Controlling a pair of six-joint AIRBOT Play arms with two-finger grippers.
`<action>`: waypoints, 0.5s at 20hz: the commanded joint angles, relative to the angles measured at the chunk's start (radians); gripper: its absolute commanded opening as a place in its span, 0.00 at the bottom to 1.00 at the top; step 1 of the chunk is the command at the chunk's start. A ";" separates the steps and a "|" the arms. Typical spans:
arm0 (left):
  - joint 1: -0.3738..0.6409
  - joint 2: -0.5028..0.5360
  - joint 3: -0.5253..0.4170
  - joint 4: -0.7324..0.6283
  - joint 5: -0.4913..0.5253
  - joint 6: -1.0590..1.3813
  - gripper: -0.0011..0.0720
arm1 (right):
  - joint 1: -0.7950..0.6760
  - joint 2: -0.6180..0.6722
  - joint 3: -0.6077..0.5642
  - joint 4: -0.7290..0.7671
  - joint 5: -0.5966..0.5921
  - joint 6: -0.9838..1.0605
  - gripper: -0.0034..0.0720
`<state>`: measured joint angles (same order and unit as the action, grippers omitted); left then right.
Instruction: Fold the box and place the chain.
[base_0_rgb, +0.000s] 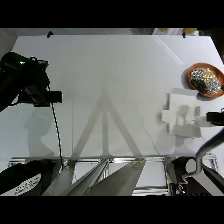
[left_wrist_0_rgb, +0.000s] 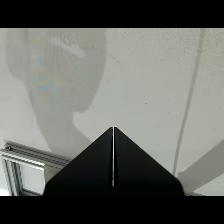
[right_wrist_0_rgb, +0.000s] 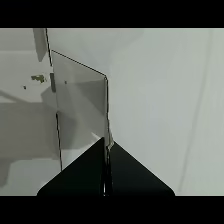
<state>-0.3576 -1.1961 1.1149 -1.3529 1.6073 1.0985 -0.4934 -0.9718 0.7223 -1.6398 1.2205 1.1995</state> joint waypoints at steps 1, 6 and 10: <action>0.001 0.000 0.000 0.000 0.000 0.000 0.03 | 0.197 0.154 -0.066 0.196 0.002 -0.034 0.06; 0.001 0.000 0.000 0.000 0.000 0.001 0.03 | 0.473 0.462 -0.274 0.480 -0.180 -0.029 0.06; 0.001 0.000 0.000 0.000 0.000 0.001 0.03 | 0.676 0.540 -0.338 0.494 -0.184 0.031 0.06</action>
<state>-0.3576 -1.1961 1.1149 -1.3529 1.6073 1.0988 0.0429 -0.5022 0.4381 -1.2102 1.0683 1.1912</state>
